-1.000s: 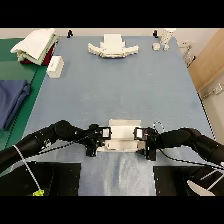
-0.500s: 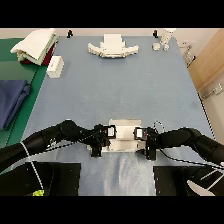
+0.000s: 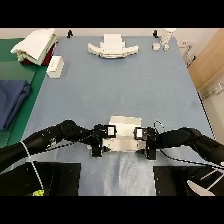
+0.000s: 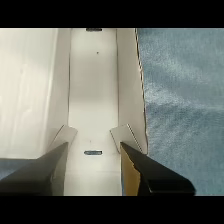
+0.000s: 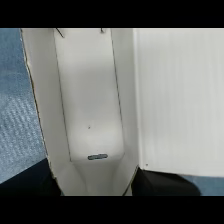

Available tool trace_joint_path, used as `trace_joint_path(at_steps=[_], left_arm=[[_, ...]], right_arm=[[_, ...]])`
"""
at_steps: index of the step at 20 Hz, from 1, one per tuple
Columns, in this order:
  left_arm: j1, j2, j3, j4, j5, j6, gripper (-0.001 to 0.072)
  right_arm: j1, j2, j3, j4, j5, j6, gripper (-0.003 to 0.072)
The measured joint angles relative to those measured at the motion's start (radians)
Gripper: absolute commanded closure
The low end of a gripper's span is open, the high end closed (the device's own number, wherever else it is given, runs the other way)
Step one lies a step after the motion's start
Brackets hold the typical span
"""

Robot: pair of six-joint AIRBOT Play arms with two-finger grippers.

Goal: Fold the box.

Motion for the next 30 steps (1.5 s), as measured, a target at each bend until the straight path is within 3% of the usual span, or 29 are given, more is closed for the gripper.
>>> trace_joint_path(at_steps=[1, 2, 3, 7, 13, 17, 20, 24, 30], left_arm=[[0.0, 0.0, 0.0, 0.0, -0.002, 0.0, 0.0388], [0.0, 0.0, 0.0, 0.0, -0.006, -0.007, 0.0649], [0.0, 0.0, 0.0, -0.002, -0.01, -0.019, 0.0695], [0.005, 0.022, 0.007, 0.081, -0.039, -0.186, 0.0696], [0.08, 0.168, 0.068, 0.366, -0.263, -0.735, 0.0696], [0.228, 0.296, 0.092, 0.542, -0.387, -1.099, 0.0697], [0.403, 0.329, 0.096, 0.631, -0.473, -1.276, 0.0696], [0.59, 0.295, 0.063, 0.611, -0.531, -1.354, 0.0696], [0.659, 0.207, -0.044, 0.362, -0.466, -1.294, 0.0696]], right_arm=[[0.0, 0.0, 0.0, 0.0, 0.0, 0.0, 0.0149], [0.0, 0.0, 0.0, 0.0, 0.0, 0.0, 0.0149], [0.0, 0.0, 0.0, 0.003, 0.0, 0.0, 0.0149], [0.0, 0.0, 0.0, 0.003, 0.0, 0.0, 0.0149], [0.0, 0.0, 0.0, 0.0, 0.0, 0.0, 0.0149], [0.0, 0.0, 0.0, 0.0, 0.0, 0.0, 0.0149], [0.0, 0.0, 0.0, 0.001, 0.0, 0.0, 0.0149], [0.0, 0.0, 0.0, 0.001, 0.0, 0.0, 0.0149], [0.0, 0.0, 0.0, 0.001, 0.0, 0.0, 0.0149]])
